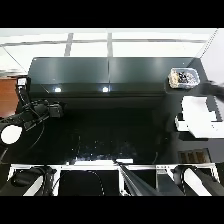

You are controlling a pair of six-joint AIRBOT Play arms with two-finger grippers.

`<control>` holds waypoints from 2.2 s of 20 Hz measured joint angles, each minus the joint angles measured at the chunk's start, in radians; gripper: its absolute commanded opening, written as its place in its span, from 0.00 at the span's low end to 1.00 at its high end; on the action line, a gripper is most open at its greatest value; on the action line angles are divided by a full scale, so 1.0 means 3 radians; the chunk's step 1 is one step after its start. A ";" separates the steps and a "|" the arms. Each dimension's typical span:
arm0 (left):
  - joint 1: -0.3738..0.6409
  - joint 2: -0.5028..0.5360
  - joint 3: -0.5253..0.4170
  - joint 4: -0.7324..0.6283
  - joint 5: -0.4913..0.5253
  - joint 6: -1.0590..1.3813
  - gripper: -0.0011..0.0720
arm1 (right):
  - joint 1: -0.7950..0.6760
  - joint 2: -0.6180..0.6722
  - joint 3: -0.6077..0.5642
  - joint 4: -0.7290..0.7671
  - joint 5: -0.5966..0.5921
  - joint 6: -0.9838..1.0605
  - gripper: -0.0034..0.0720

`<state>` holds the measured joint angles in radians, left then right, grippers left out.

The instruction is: Fold the box and place the chain.

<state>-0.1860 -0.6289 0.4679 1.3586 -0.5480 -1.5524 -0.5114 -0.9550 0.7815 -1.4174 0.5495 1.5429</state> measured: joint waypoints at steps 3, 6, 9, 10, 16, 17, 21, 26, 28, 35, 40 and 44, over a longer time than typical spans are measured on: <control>0.0000 -0.0018 0.0000 -0.0019 -0.0060 0.0000 0.98 | -0.1057 -0.0434 0.0418 0.0072 0.0434 -0.0125 0.97; 0.0000 -0.0025 0.0000 -0.0038 -0.0160 0.0000 0.98 | -0.1645 -0.1069 0.0956 0.0408 0.1146 -0.0865 0.97; 0.0000 -0.0029 0.0000 -0.0047 -0.0221 0.0000 0.98 | -0.1784 -0.1625 0.1345 0.0558 0.1789 -0.1612 0.97; 0.0000 -0.0029 0.0000 -0.0064 -0.0233 0.0000 0.98 | -0.1773 -0.1760 0.1417 0.0571 0.1906 -0.1795 0.97; 0.0000 -0.0029 0.0000 -0.0121 -0.0273 -0.0001 0.98 | -0.1549 -0.2168 0.1645 0.0453 0.2122 -0.2380 0.07; 0.0000 -0.0029 0.0000 -0.0128 -0.0275 -0.0001 0.98 | -0.1528 -0.2176 0.1678 0.0486 0.2148 -0.2392 0.08; 0.0000 -0.0029 0.0000 -0.0131 -0.0276 -0.0001 0.98 | -0.1448 -0.2061 0.1743 0.0748 0.2358 -0.2481 0.08; 0.0000 -0.0029 0.0000 -0.0134 -0.0275 -0.0003 0.98 | -0.1161 -0.1495 0.1405 0.1241 0.2510 -0.2510 0.08; 0.0000 -0.0029 0.0000 -0.0135 -0.0273 -0.0003 0.98 | -0.0982 -0.1158 0.1116 0.1429 0.2502 -0.2513 0.08; -0.0051 -0.0177 0.0001 -0.0189 -0.0266 -0.0003 0.98 | -0.0024 -0.0022 -0.0272 0.2318 0.2136 -0.2500 0.08; -0.0155 -0.0907 0.0253 -0.0833 -0.0381 0.0206 0.97 | 0.1233 0.0313 -0.1190 0.3106 0.1259 -0.2439 0.08; 0.0028 -0.1843 0.0762 -0.2003 -0.0940 0.1069 0.97 | 0.2127 0.0371 -0.1475 0.3356 0.0407 -0.2344 0.08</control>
<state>-0.1776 -1.1816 0.6964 0.7578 -0.8299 -1.2316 0.1268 -0.8436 0.3389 -0.4107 0.6716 0.8398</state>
